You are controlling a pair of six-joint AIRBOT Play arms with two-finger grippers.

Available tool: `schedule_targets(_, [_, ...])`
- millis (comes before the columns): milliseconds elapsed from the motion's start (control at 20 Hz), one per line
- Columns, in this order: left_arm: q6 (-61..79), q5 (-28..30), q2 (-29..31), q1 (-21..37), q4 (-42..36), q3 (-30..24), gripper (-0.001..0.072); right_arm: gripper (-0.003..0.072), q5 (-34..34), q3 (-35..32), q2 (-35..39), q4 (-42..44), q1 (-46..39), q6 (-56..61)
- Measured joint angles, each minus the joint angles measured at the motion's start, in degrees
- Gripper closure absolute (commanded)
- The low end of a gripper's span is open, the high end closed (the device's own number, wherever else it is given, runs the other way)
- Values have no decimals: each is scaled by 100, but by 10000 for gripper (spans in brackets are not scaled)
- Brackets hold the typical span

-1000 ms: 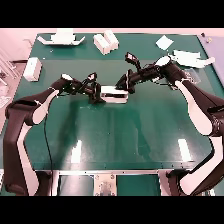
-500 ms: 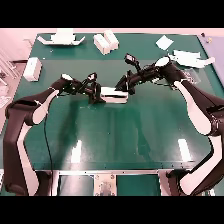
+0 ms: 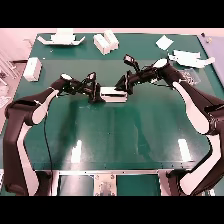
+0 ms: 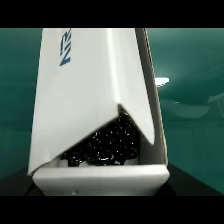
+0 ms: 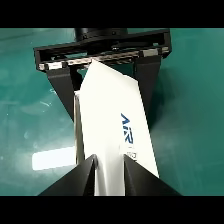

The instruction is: Fold the box and place the chain.

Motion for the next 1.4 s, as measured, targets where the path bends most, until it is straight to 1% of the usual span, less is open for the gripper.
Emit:
schedule_targets(600, [20,-28,0,0,9,0,312,475,160,-9,-28,7,-13,177])
schedule_targets(750, [17,-24,0,0,9,0,312,462,149,-83,-28,11,-13,188])
schedule_targets(1400, [2,50,0,2,-9,2,312,463,-337,-243,-31,31,-2,199])
